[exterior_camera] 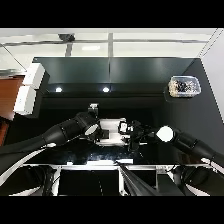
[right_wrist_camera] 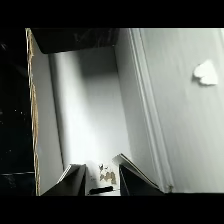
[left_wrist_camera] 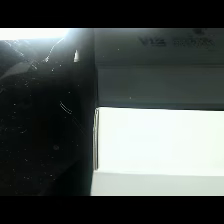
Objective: Fold the box and place the chain.
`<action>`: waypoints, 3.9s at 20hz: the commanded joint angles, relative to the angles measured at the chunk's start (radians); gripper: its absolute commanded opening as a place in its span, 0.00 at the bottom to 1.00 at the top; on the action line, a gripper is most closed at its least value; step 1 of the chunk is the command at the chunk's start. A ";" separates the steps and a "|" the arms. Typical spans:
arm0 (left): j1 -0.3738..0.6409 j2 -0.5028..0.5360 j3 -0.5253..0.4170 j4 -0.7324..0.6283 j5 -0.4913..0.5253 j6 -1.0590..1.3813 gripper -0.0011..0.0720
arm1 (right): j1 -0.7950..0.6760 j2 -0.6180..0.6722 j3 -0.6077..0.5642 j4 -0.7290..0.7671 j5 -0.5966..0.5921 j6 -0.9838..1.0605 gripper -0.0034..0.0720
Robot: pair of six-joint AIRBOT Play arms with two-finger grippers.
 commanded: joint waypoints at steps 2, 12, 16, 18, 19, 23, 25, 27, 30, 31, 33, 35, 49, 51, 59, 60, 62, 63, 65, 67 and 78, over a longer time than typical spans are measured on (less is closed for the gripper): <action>0.000 -0.001 0.000 -0.001 0.001 0.000 0.06 | 0.007 -0.003 0.001 0.006 -0.018 0.000 0.50; 0.000 -0.001 0.000 -0.001 0.001 0.000 0.06 | -0.027 0.048 0.001 -0.076 -0.003 0.155 0.07; 0.000 -0.002 0.000 0.001 0.002 0.000 0.06 | -0.240 0.173 0.002 -0.182 0.205 0.633 0.07; 0.000 -0.002 0.000 0.000 0.002 0.000 0.05 | -0.401 0.232 0.002 -0.198 0.351 0.822 0.07; 0.000 -0.002 0.000 0.000 0.002 0.000 0.05 | -0.491 0.249 0.002 -0.220 0.415 0.910 0.07; 0.000 -0.002 0.000 0.000 0.002 0.000 0.05 | -0.750 0.243 -0.030 -0.257 0.476 1.139 0.07; 0.000 -0.003 0.000 0.000 0.002 0.000 0.05 | -0.775 0.203 -0.075 -0.251 0.475 1.198 0.07; 0.000 -0.003 0.000 -0.001 0.001 0.000 0.05 | -0.755 0.130 -0.111 -0.201 0.474 1.199 0.07; 0.000 -0.003 0.000 -0.001 0.002 0.000 0.05 | -0.663 0.021 -0.121 -0.098 0.455 1.149 0.07; 0.000 -0.003 0.000 -0.001 0.001 0.000 0.05 | -0.623 -0.005 -0.121 -0.061 0.437 1.138 0.07; 0.000 -0.003 0.000 -0.001 0.001 0.000 0.05 | -0.545 -0.039 -0.121 -0.001 0.385 1.104 0.07; 0.000 -0.003 0.000 -0.001 0.000 0.000 0.05 | -0.499 -0.040 -0.117 0.065 0.346 1.030 0.07; 0.000 -0.003 0.000 -0.001 -0.002 0.000 0.05 | -0.489 -0.040 0.016 0.080 0.594 0.945 0.70; 0.000 -0.003 0.000 -0.001 -0.003 0.000 0.05 | -0.489 -0.040 0.021 0.081 0.592 0.945 0.70; 0.000 -0.003 0.000 -0.001 -0.003 0.000 0.05 | -0.489 -0.040 0.023 0.054 0.586 0.936 0.61; 0.000 -0.003 0.000 -0.001 -0.003 0.000 0.05 | -0.489 -0.040 0.023 0.047 0.584 0.937 0.92; 0.000 -0.003 0.000 -0.001 -0.003 0.000 0.05 | -0.489 -0.040 0.023 0.039 0.582 0.937 0.98; 0.000 -0.003 0.000 -0.001 -0.003 0.000 0.05 | -0.489 -0.040 0.023 0.048 0.580 0.937 0.98; 0.000 -0.003 0.000 -0.001 -0.003 0.000 0.05 | -0.489 -0.040 0.023 0.060 0.584 0.937 0.98; 0.000 -0.003 0.000 -0.001 -0.003 0.000 0.05 | -0.489 -0.040 0.023 0.084 0.587 0.937 0.98; 0.000 -0.003 0.000 0.000 -0.003 0.001 0.05 | -0.310 -0.040 0.039 0.170 0.475 0.993 0.97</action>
